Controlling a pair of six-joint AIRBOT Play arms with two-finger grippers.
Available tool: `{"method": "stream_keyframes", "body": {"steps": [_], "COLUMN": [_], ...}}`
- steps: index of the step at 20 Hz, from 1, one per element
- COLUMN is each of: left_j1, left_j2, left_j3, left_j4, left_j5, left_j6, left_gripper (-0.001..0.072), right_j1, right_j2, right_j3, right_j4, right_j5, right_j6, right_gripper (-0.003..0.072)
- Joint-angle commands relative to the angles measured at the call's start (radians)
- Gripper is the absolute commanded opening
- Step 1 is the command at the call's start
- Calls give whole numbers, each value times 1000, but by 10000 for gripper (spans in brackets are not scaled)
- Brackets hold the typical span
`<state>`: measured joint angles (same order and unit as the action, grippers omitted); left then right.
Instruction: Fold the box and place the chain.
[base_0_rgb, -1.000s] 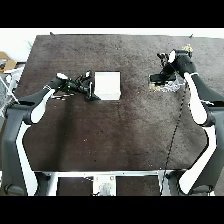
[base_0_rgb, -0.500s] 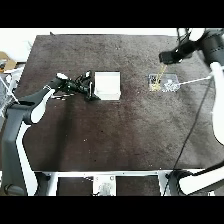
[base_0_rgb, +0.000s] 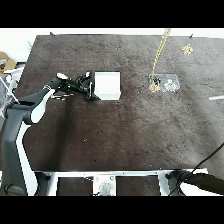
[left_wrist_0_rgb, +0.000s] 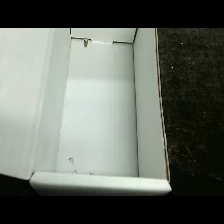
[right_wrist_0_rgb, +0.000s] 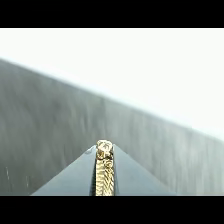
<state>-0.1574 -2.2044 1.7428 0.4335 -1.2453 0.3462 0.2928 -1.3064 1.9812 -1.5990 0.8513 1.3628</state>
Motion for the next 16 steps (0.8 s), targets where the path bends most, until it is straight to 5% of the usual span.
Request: {"method": "stream_keyframes", "body": {"steps": [1,10,16], "left_j1": [0,0,0], "left_j2": [1,1,1], "left_j3": [0,0,0], "left_j4": [0,0,0], "left_j5": [0,0,0], "left_j6": [0,0,0], "left_gripper": [274,274,274], "right_j1": [91,226,249], "right_j2": [29,0,-73], "right_j3": [0,-145,-153], "right_j4": [-5,-2,33], "right_j5": [-183,-357,-637], "right_j6": [-55,-59,-33], "right_gripper": [-1,-1,-1]}}
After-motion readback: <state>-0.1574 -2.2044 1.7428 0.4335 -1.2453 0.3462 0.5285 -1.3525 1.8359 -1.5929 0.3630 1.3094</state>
